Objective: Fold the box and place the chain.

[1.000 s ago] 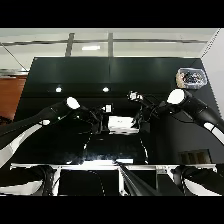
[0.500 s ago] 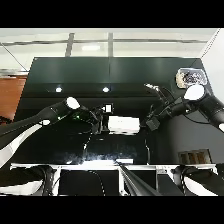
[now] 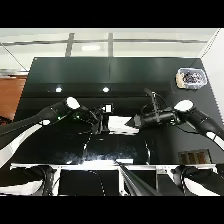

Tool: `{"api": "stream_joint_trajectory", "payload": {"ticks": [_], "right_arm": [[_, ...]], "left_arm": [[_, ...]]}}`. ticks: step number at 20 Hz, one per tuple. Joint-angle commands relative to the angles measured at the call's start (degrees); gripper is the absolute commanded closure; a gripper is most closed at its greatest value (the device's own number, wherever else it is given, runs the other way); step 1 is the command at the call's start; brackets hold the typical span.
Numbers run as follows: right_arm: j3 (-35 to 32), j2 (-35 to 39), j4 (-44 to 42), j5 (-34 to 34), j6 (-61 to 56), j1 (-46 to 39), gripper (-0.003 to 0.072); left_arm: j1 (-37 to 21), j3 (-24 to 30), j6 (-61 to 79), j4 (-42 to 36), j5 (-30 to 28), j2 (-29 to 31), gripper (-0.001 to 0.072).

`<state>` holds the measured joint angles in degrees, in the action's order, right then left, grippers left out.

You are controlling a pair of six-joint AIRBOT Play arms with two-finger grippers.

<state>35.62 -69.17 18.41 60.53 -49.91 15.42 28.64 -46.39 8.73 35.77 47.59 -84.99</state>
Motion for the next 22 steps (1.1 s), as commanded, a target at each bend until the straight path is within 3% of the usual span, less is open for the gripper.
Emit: {"api": "stream_joint_trajectory", "payload": {"ticks": [1, 7, 17, 22], "right_arm": [[-0.48, -2.51, -1.88, -3.10, -0.55, 1.22, 0.0679], [-0.50, -6.16, -0.11, -4.02, -0.68, 1.25, 0.0678], [-0.48, -6.25, 1.97, -4.39, -0.61, 1.22, 0.0676], [3.15, -5.38, 2.36, 4.63, 0.72, -1.29, 0.0672]], "left_arm": [[0.00, 0.02, 0.02, 0.00, -0.02, -0.02, 0.0223], [0.00, 0.02, 0.02, 0.00, -0.02, -0.02, 0.0223], [0.00, 0.00, 0.02, 0.00, -0.02, -0.02, 0.0223], [0.00, 0.00, 0.04, -0.04, -0.04, 0.00, 0.0224]]}}
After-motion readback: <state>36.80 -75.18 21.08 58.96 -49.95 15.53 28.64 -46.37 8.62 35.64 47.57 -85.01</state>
